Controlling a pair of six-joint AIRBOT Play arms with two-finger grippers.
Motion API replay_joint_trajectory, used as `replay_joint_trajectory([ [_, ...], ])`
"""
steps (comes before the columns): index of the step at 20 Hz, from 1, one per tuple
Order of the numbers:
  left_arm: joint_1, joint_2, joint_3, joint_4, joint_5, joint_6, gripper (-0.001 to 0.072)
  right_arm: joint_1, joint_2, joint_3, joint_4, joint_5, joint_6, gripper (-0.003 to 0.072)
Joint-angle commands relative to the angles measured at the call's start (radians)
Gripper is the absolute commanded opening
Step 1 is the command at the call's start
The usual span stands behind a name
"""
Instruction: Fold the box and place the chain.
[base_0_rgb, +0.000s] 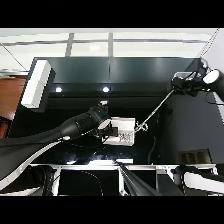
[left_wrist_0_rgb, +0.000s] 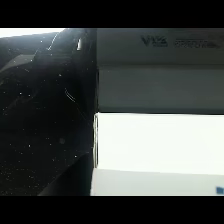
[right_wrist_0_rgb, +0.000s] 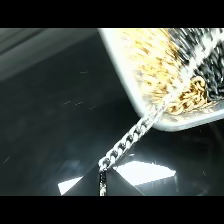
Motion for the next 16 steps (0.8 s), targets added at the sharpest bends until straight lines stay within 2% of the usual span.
replay_joint_trajectory([
  [1, 0.001, 0.000, 0.000, 0.009, 0.000, 0.000, 0.0032, 0.000, 0.190, 0.006, 0.011, 0.149, -0.134, 0.0011],
  [4, 0.001, 0.000, 0.000, 0.027, 0.002, -0.003, 0.0031, 0.002, 0.378, 0.005, 0.132, 0.366, -0.230, 0.0011],
  [7, 0.001, 0.000, 0.000, 0.035, 0.013, -0.007, 0.0031, 0.003, 0.542, 0.005, 0.234, 0.529, -0.262, 0.0012],
  [10, 0.001, 0.000, 0.000, 0.042, 0.041, -0.007, 0.0031, 0.012, 0.638, -0.011, 0.320, 0.708, -0.262, 0.0011],
  [12, 0.001, 0.000, 0.000, 0.042, 0.052, -0.007, 0.0031, 0.063, 0.687, -0.048, 0.349, 0.708, -0.262, 0.0011],
  [16, 0.001, 0.000, 0.000, 0.045, 0.050, -0.007, 0.0031, 0.143, 0.694, -0.064, 0.360, 0.743, -0.256, 0.0011],
])
